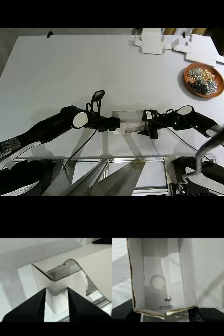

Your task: Fold the box and place the chain.

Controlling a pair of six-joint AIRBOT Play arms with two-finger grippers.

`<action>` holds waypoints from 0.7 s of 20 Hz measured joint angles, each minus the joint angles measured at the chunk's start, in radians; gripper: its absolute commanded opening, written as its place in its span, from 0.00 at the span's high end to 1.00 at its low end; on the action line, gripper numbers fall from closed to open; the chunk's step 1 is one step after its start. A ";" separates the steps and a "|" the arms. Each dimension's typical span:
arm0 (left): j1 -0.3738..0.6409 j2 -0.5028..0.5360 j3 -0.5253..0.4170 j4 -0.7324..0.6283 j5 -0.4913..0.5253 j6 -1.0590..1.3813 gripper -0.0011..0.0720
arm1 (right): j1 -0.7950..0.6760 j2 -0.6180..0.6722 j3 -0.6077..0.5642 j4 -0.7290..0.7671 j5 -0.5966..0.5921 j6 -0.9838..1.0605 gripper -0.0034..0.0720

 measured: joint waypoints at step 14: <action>0.000 -0.004 0.048 0.048 -0.089 -0.045 0.59 | 0.000 0.000 -0.001 0.003 -0.005 0.003 0.54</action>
